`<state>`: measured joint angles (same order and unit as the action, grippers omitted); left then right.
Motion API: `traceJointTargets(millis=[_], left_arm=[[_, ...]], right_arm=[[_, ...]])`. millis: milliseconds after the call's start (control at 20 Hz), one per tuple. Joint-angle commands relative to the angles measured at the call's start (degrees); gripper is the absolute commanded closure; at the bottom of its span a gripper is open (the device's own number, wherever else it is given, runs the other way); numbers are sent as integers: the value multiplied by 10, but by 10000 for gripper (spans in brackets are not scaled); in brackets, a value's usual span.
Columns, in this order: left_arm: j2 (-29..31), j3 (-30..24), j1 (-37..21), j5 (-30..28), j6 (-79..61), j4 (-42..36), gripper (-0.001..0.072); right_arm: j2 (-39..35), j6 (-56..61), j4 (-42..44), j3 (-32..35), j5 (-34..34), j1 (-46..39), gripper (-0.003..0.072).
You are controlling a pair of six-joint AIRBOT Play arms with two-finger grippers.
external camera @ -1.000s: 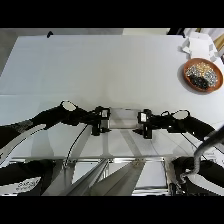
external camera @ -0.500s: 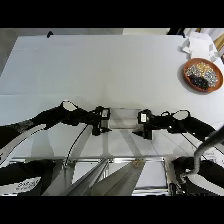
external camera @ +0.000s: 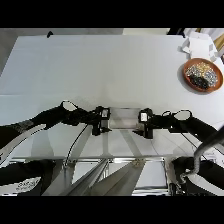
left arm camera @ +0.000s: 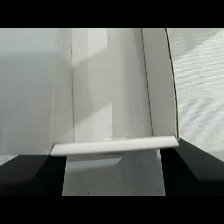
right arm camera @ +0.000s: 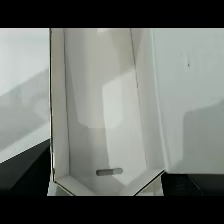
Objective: Fold the box and place the chain.
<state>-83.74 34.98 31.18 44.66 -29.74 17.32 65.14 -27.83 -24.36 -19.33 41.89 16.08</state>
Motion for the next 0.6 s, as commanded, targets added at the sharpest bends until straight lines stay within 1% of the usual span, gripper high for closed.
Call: traceJointTargets(millis=[0, 100, 200, 300, 350, 400, 450, 500, 550], left_arm=[[0, 0, 0, 2, 0, 0, 459], [0, 0, 0, 2, 0, 0, 459], [0, 0, 0, 2, 0, 0, 459], [0, 0, 0, 1, 0, 0, 459], [0, 0, 0, 2, 0, 0, 459], [0, 0, 0, 2, 0, 0, 459], [0, 0, 0, 2, 0, 0, 459], [0, 0, 0, 2, 0, 0, 459], [0, 0, 0, 2, 0, 0, 459]], right_arm=[[-7, 82, -67, -1, -10, 0, -2], [-35, 115, -106, -1, -23, 0, -1], [-84, 150, -150, -1, -43, 0, 2], [-140, 193, -222, -1, -56, 0, 16], [-171, 221, -264, -1, -59, 0, 69], [-204, 251, -303, -1, -61, 0, 167], [-234, 274, -333, -1, -60, 0, 215], [-268, 293, -352, -1, -55, 0, 234], [-298, 300, -357, -1, -48, 0, 234]])
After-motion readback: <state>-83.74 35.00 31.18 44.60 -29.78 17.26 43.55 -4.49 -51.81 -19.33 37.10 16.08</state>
